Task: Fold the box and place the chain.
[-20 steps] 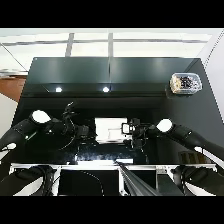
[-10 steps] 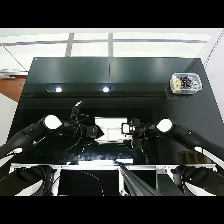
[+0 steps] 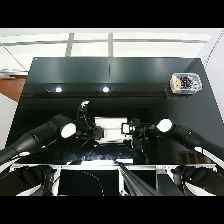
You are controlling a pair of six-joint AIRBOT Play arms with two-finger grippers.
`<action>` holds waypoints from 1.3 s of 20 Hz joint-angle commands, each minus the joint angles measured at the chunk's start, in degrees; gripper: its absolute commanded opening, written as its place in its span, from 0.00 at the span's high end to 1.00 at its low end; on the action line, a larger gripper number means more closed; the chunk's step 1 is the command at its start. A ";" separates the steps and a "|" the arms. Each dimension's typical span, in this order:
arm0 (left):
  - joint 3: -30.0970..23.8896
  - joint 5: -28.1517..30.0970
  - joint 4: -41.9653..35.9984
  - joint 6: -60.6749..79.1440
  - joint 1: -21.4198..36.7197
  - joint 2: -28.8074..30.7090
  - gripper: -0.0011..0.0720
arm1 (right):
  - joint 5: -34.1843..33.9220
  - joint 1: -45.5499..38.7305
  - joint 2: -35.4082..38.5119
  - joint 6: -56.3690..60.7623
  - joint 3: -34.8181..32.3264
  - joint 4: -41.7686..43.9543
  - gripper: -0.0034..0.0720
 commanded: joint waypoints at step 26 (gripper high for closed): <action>12.28 -10.84 11.26 -19.26 -6.99 -12.68 0.62 | 0.04 0.07 -0.04 0.00 -0.02 -0.04 0.39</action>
